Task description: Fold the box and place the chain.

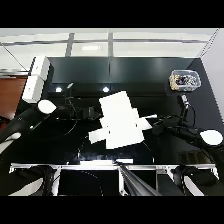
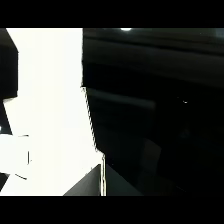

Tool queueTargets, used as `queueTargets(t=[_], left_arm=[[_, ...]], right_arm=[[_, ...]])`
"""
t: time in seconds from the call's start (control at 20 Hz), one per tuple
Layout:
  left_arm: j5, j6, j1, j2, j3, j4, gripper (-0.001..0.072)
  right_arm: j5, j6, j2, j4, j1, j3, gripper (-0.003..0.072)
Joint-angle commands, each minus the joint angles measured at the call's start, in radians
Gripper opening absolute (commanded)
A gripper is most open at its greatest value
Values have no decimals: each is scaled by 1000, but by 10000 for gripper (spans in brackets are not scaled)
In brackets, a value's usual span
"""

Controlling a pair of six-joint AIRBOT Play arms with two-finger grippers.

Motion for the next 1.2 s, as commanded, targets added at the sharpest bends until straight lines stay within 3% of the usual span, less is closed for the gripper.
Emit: queueTargets(t=[0.0, 0.2, 0.5, 0.65, 0.7, 0.8, 0.85, 0.9, 1.0, 1.05, 1.1, 1.15], left_arm=[[-240, 304, 52, -169, 52, -248, 706], [-387, 536, 68, -307, 115, -415, 706], [-594, 690, 49, -462, 249, -408, 705], [-637, 720, 52, -506, 298, -320, 694], [-650, 723, 52, -515, 314, -271, 644], [-654, 739, 52, -520, 330, -223, 383], [-655, 743, 52, -520, 332, -221, 288], [-655, 762, 52, -520, 332, -222, 267], [-652, 772, 52, -520, 332, -224, 28], [-653, 776, 55, -520, 332, -224, 28], [-655, 780, 57, -520, 332, -224, 28], [-655, 780, 61, -520, 332, -224, 27]], right_arm=[[0, 9, 3, 1, 5, -2, 13], [8, 11, 3, 2, 5, -2, 13], [16, 25, 3, 2, 5, -2, 13], [15, 40, 3, 1, 5, -2, 13], [15, 40, 3, 2, 5, -2, 13], [15, 43, 3, 1, 5, -2, 13], [15, 43, 3, 1, 5, -2, 13], [15, 43, 3, 1, 5, -2, 13], [15, 84, 3, -7, 4, -2, 13], [21, 115, 3, -26, 4, -2, 14], [26, 148, 3, -64, 3, 0, 97], [27, 193, 3, -120, -2, 8, 530]])
